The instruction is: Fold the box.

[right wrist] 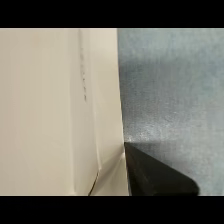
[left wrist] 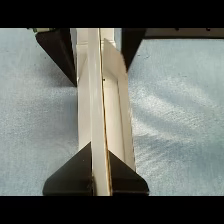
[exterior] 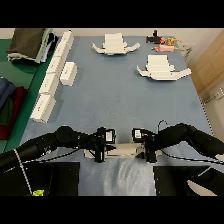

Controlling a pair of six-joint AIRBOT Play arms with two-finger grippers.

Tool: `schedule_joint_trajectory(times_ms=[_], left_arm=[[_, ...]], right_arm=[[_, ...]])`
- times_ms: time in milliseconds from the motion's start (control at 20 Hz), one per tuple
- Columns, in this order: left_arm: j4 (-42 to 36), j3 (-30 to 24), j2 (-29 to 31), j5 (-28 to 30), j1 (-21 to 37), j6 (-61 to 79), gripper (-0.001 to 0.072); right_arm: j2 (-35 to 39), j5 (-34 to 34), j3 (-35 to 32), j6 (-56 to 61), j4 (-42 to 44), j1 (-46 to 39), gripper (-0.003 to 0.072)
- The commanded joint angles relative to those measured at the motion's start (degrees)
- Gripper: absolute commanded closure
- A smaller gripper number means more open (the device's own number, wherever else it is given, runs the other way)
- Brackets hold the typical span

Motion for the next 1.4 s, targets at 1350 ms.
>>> schedule_joint_trajectory(times_ms=[1350], left_arm=[[0.0,0.0,0.0,2.0,0.0,0.0,0.0695]], right_arm=[[3.1,0.9,-0.1,3.0,0.4,5.1,-0.0009]])
